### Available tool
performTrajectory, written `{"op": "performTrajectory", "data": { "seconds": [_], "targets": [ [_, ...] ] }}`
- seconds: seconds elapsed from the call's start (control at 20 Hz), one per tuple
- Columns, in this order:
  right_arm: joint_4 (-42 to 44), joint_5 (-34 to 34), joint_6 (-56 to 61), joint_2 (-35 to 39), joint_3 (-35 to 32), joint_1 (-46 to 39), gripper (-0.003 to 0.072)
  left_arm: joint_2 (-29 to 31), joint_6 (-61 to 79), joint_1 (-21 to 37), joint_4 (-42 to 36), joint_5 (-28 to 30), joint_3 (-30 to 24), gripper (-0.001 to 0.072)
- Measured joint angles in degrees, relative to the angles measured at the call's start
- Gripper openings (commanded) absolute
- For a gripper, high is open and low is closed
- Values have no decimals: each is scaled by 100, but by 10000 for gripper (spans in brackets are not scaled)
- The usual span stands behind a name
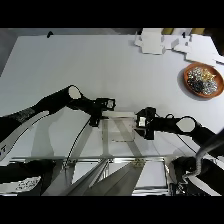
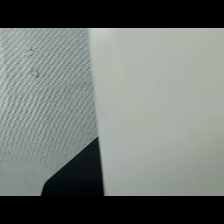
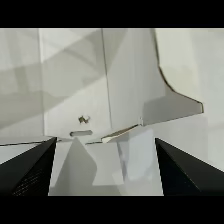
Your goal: Fold the box and place the chain.
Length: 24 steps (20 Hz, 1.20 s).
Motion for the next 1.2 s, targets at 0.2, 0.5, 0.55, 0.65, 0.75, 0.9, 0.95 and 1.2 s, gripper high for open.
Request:
{"op": "performTrajectory", "data": {
  "seconds": [0.2, 0.5, 0.55, 0.65, 0.75, 0.9, 0.95, 1.2],
  "targets": [
    [140, 144, -417, -35, 0, -26, 685, 0, -2, 0, 0, 2, -2, 10],
    [-669, 214, 190, 549, -111, 173, 685, 0, -2, 0, -2, 2, -2, 10],
    [-789, 216, 387, 706, -160, 216, 685, 0, -2, 0, -2, 2, 0, 10],
    [-1093, 234, 833, 1036, -249, 442, 685, 0, -4, 0, -2, 2, 0, 10],
    [-1340, 240, 1261, 1244, -293, 802, 685, 2, -4, 0, -2, 2, 0, 10],
    [-1580, 225, 1683, 1368, -378, 1471, 685, 0, -4, 0, -2, 2, 0, 10],
    [-1626, 186, 1755, 1373, -422, 1648, 685, 0, -4, 0, -2, 2, -2, 10],
    [-1637, -264, 1947, 1054, -555, 2020, 685, 0, -4, 0, -2, 4, 0, 10]
  ]
}}
